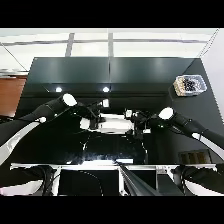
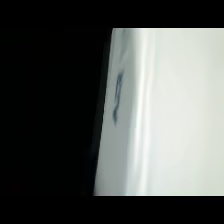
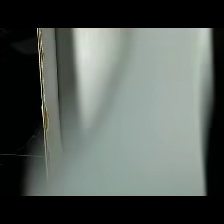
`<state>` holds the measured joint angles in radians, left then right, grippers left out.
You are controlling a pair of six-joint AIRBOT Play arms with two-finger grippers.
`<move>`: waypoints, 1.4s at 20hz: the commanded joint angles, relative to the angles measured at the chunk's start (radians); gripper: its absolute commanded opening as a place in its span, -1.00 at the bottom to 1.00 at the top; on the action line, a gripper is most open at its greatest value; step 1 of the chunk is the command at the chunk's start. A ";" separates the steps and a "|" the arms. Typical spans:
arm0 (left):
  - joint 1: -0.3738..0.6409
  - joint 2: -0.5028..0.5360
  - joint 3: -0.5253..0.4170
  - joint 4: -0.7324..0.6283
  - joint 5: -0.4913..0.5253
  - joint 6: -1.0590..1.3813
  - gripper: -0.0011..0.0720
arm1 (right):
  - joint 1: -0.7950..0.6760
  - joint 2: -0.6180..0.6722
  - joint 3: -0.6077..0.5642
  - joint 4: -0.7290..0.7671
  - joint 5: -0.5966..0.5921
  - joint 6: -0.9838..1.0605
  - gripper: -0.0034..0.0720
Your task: Fold the box and place the chain.
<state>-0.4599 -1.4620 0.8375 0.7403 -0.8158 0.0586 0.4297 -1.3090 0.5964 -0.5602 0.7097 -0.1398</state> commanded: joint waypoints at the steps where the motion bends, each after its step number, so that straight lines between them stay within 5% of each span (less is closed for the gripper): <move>1: 0.003 0.026 0.003 -0.028 -0.006 -0.027 0.31 | 0.000 0.001 0.000 -0.010 0.012 -0.003 0.40; 5: 0.036 0.156 0.003 0.073 -0.035 -0.171 0.43 | 0.024 -0.001 0.000 -0.050 0.019 -0.009 0.40; 9: 0.084 0.298 0.003 0.230 -0.210 -0.411 0.40 | 0.027 -0.001 0.000 -0.051 0.015 -0.006 0.40; 10: 0.092 0.319 0.003 0.257 -0.280 -0.507 0.14 | 0.027 -0.001 0.000 -0.051 0.015 -0.006 0.40; 11: 0.093 0.328 0.003 0.271 -0.352 -0.587 -0.68 | 0.027 -0.001 0.000 -0.050 0.015 -0.006 0.40; 12: 0.092 0.328 0.002 0.266 -0.440 -0.624 -0.90 | 0.027 -0.001 0.000 -0.051 0.015 -0.006 0.40; 14: 0.071 0.328 -0.019 0.186 -0.568 -0.680 -0.90 | 0.027 -0.001 0.000 -0.051 0.016 -0.006 0.40; 16: 0.048 0.327 -0.068 0.027 -0.477 -0.688 -0.90 | 0.027 -0.001 0.000 -0.051 0.015 -0.006 0.40; 20: 0.046 0.324 -0.184 -0.423 0.040 -0.583 -0.90 | 0.027 -0.001 0.000 -0.051 0.015 -0.006 0.40; 22: 0.046 0.290 -0.193 -0.537 0.181 -0.475 -0.90 | 0.027 -0.001 0.000 -0.051 0.015 -0.006 0.40; 24: 0.047 0.238 -0.187 -0.505 0.224 -0.455 -0.90 | 0.027 -0.001 0.000 -0.051 0.015 -0.006 0.40; 28: 0.023 0.148 -0.144 -0.214 0.164 -0.633 -0.90 | 0.027 -0.001 0.000 -0.051 0.015 -0.006 0.40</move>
<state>-0.4236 -1.2579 0.6739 0.3817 -0.6762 -0.4690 0.4564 -1.3090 0.5964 -0.6109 0.7250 -0.1459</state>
